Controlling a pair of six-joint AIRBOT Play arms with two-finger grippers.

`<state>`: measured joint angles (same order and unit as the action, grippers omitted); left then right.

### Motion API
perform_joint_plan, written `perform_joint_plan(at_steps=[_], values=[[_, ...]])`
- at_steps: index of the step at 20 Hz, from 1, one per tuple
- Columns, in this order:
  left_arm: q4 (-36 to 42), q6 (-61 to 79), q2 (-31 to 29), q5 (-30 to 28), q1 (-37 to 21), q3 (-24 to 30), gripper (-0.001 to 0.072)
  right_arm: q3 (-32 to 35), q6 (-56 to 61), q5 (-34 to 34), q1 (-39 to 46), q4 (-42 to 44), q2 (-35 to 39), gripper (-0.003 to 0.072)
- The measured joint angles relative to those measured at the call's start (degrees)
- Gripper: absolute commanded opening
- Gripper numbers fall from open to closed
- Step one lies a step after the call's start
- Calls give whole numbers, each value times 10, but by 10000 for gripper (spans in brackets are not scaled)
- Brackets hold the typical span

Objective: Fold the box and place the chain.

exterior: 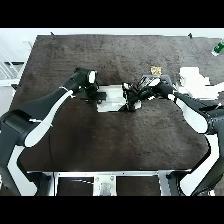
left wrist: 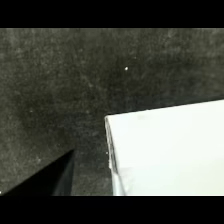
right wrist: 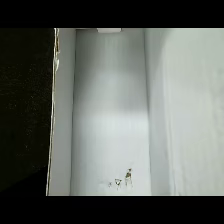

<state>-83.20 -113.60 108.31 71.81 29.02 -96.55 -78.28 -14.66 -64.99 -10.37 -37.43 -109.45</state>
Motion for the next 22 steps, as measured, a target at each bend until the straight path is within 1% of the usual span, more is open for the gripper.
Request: perform_joint_plan(at_steps=[3, 4, 5, 6, 8, 9, 10, 15, 16, 17, 18, 20, 22], values=[[-2, -1, 1, 3, 4, 0, 343, 0, 0, 0, 0, 0, 0, 455], [-2, -2, 1, 3, 4, 0, 277, 0, 0, 0, 0, 0, 0, 455], [-1, -3, 1, 3, 5, 0, 240, 0, 0, 0, 0, 0, 0, 455], [-1, -3, 1, 3, 6, 0, 232, 0, 0, 0, 0, 0, 0, 455], [0, -5, 1, 3, 6, -1, 115, 0, 0, 0, 0, 0, 0, 455], [0, -6, 1, 4, 7, -1, 83, 0, 1, 0, -1, 2, 0, 455], [0, -11, 1, 4, 7, -1, 20, 0, 2, 0, -1, 2, 0, 455], [-4, -16, 1, -6, 6, -1, 21, 0, 2, 0, 0, 2, 0, 455], [-4, -15, 1, -9, 6, -1, 48, 0, 2, 1, 0, 2, 0, 455], [-5, -11, 1, -12, 6, -1, 184, 0, 0, 2, 0, 1, 0, 455], [-9, -4, 1, -19, 6, -1, 199, 0, -1, 2, 0, 0, 0, 455], [-7, 16, 1, -19, 5, -6, 379, 0, -1, 2, 0, -1, 0, 455], [0, 38, 0, -15, 5, -16, 387, 0, -1, 2, 0, -1, 0, 455]])
